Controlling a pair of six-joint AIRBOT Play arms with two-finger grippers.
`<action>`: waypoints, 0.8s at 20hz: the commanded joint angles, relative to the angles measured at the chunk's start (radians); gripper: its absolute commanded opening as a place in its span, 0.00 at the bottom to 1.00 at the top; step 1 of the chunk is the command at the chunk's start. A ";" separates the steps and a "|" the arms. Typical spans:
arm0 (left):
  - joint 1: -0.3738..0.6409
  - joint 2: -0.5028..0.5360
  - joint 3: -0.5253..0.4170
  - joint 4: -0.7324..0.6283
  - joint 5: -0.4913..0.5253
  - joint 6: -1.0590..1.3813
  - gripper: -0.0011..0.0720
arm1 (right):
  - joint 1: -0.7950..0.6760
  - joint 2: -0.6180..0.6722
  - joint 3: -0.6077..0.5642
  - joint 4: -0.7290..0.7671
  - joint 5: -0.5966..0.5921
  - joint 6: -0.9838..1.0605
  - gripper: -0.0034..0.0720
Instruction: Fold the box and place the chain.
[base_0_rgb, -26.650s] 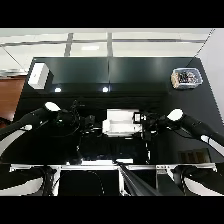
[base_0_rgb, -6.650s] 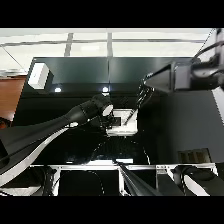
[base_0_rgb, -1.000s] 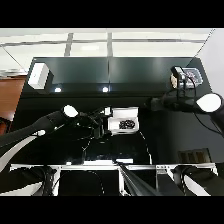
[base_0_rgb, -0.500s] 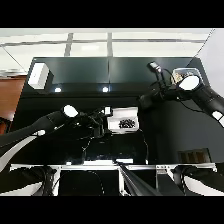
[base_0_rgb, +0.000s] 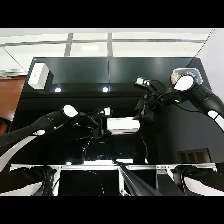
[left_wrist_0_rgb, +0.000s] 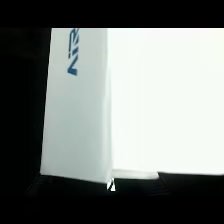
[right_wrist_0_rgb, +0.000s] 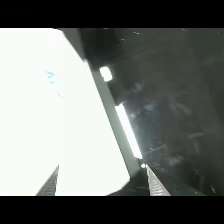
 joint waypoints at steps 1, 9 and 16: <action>-0.001 -0.001 -0.001 0.002 -0.005 0.000 0.56 | 0.051 -0.005 0.001 -0.032 0.000 -0.047 0.87; -0.001 -0.001 -0.001 0.002 -0.006 0.000 0.56 | 0.063 0.051 0.001 -0.066 0.129 0.058 0.86; -0.001 -0.001 -0.001 0.002 -0.008 0.000 0.56 | 0.090 0.050 -0.086 -0.053 -0.092 -0.076 0.86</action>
